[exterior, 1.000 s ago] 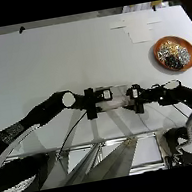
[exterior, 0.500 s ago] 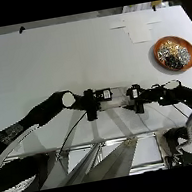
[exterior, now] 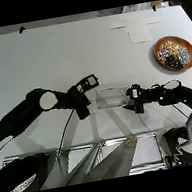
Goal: Fold the box and place the chain.
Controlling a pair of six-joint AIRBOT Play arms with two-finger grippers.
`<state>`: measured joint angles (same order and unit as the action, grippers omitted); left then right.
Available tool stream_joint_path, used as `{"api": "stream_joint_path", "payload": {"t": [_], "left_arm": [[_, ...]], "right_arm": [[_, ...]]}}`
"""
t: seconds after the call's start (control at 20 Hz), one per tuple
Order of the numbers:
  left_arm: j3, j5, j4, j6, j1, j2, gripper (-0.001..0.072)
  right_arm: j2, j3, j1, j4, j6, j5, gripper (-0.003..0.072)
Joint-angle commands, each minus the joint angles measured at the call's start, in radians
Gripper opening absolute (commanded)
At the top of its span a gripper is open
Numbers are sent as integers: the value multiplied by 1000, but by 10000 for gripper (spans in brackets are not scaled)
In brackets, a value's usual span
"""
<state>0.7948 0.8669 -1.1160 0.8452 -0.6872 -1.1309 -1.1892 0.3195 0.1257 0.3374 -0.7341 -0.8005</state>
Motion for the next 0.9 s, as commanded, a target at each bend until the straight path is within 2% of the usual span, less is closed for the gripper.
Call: {"api": "stream_joint_path", "payload": {"t": [0.0, 0.15, 0.3, 0.55, 0.75, 0.85], "left_arm": [[0, 103, -175, 388, 59, 79, 3], [-9, 165, -176, 682, 117, 55, 4], [-11, 176, -175, 938, 140, -40, 4], [-11, 122, -78, 959, 137, -183, 6], [-10, 94, 49, 853, 125, -201, 8], [-10, 89, 52, 853, 125, -202, 8]], "right_arm": [[1, 0, 0, 0, 0, 0, 476], [1, 0, 0, 0, 0, -1, 476], [1, 0, 0, 0, 0, 0, 476], [1, 0, 0, 0, 0, -1, 476], [1, 0, 0, 0, 0, 0, 476], [1, 0, 0, 0, 0, 0, 476]]}}
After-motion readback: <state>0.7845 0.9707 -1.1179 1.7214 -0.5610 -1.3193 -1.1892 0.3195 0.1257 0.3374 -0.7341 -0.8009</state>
